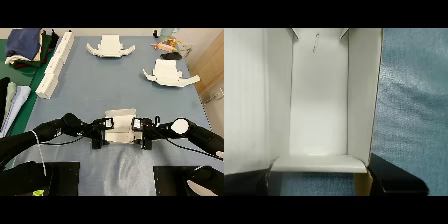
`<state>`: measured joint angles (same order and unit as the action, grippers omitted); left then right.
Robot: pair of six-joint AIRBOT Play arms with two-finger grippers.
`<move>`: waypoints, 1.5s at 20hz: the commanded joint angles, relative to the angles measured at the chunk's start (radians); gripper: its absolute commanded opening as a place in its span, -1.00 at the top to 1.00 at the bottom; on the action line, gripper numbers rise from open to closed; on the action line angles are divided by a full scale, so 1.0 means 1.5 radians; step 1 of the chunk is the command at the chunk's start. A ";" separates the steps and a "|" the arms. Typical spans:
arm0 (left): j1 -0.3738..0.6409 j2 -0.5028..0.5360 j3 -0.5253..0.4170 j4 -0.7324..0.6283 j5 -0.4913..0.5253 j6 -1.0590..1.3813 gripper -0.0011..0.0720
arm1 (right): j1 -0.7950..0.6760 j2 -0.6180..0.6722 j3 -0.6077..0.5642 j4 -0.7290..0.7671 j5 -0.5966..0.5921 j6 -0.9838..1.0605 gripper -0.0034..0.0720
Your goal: Fold the box.
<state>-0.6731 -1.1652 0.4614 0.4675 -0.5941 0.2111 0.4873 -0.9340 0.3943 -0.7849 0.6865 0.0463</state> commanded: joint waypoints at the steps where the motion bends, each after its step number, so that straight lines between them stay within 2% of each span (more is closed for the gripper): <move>1: 0.000 0.000 0.001 0.000 0.000 0.001 -0.05 | 0.001 -0.009 -0.001 0.005 -0.020 -0.022 -0.69; 8: 0.000 0.000 0.001 0.000 0.000 0.001 -0.05 | 0.001 0.007 -0.001 -0.011 -0.006 -0.001 -0.65; 9: 0.000 0.000 0.001 0.000 0.000 0.001 -0.05 | 0.001 0.018 0.000 -0.029 -0.002 0.036 -0.51; 10: 0.000 0.000 0.001 0.000 0.000 0.001 -0.05 | 0.000 0.030 0.000 -0.057 -0.002 0.095 -0.21; 11: -0.001 0.000 0.001 0.000 0.000 0.001 -0.05 | 0.000 0.042 0.000 -0.098 -0.002 0.165 0.19; 12: 0.000 0.000 0.000 0.000 0.000 0.001 -0.05 | 0.000 0.054 0.001 -0.148 0.003 0.248 0.47; 15: -0.001 0.000 0.001 0.000 0.000 0.001 -0.05 | 0.000 0.090 0.001 -0.281 0.039 0.482 0.90; 20: 0.000 0.000 0.001 0.000 0.000 0.001 -0.05 | -0.021 0.183 0.076 -0.493 0.144 0.937 0.90; 23: -0.001 0.000 0.001 0.000 0.000 0.001 -0.05 | -0.086 0.198 0.099 -0.592 0.221 1.147 0.90; 26: 0.000 0.000 0.001 0.000 0.000 0.001 -0.05 | -0.160 0.153 0.075 -0.502 0.253 1.167 0.90; 30: 0.000 0.000 0.001 0.000 0.000 0.001 -0.05 | -0.168 0.055 0.031 -0.285 0.212 1.030 0.90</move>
<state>-0.6731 -1.1652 0.4614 0.4675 -0.5938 0.2119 0.2615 -0.7734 0.4721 -1.4117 1.0203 1.6642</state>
